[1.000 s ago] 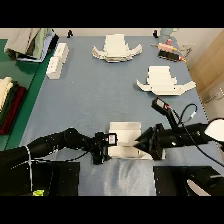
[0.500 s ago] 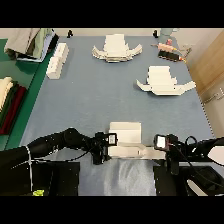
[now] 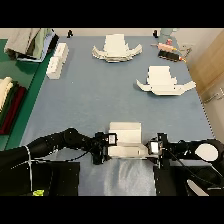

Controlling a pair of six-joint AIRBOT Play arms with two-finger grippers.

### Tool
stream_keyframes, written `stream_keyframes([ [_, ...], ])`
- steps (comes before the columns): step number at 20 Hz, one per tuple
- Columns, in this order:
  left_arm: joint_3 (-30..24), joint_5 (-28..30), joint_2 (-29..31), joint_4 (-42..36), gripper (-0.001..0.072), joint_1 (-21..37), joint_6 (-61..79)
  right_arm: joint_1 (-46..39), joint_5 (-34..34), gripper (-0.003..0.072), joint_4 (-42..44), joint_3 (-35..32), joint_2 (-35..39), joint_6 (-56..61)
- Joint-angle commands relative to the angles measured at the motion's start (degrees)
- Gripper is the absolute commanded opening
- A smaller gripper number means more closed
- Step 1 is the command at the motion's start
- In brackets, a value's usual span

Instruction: Fold the box.

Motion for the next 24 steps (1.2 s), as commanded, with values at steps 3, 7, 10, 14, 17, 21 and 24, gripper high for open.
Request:
stream_keyframes([
  [3, -0.04, 0.02, -0.02, 0.0, 0.047, -0.02, 0.02, -0.02, -3.34, 0.0438, 8.41, -0.26, -6.01, -6.51],
  [7, -0.04, 0.0, -0.02, 0.0, 0.047, -0.02, 0.02, 0.0, -6.47, 0.0233, 11.15, -0.22, -5.99, -8.37],
  [10, -0.02, 0.0, -0.02, 0.0, 0.047, -0.02, 0.02, 1.09, -6.88, 0.0215, 11.69, -0.24, -5.99, -8.37],
  [14, -0.02, 0.0, -0.02, 0.0, 0.0471, -0.02, 0.0, 4.81, -9.49, 0.0228, 12.0, -0.24, -8.09, -8.37],
  [17, -0.02, 0.0, -0.02, 0.0, 0.0471, -0.02, 0.02, 7.34, -11.1, 0.0484, 12.09, -0.24, -11.54, -8.37],
  [21, -0.04, 0.0, -0.02, 0.0, 0.047, -0.02, 0.02, 7.48, -12.31, 0.061, 11.85, -0.22, -12.17, -8.35],
  [24, -0.02, 0.0, -0.02, 0.0, 0.0471, -0.02, 0.0, 7.48, -12.2, 0.0663, 11.04, -0.22, -12.17, -8.31],
])
